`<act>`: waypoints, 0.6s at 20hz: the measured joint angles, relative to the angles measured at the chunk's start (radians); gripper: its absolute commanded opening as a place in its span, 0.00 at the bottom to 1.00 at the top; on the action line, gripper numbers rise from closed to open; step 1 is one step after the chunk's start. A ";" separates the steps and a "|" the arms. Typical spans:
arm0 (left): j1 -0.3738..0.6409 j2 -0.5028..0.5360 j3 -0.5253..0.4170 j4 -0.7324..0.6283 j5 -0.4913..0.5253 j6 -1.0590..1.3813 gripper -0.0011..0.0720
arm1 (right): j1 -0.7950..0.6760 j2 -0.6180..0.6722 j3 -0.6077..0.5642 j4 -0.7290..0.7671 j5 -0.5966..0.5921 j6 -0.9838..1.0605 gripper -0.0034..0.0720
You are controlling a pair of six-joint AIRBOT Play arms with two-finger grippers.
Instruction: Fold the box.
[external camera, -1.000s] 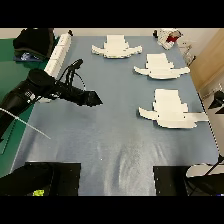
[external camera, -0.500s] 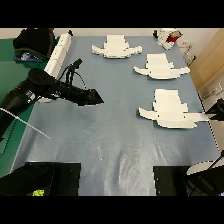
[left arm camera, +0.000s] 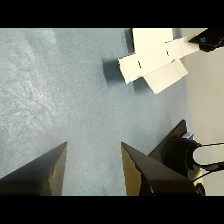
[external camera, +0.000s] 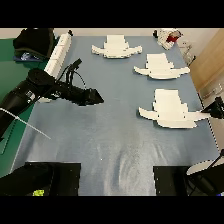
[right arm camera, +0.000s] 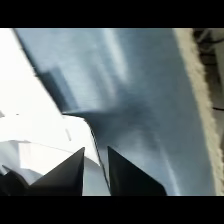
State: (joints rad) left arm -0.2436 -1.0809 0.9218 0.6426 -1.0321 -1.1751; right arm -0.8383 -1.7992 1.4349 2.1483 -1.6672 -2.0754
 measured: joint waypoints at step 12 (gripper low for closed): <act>0.000 0.000 0.000 0.000 -0.014 -0.004 0.71 | 0.166 0.029 -0.035 0.186 -0.015 -0.008 0.05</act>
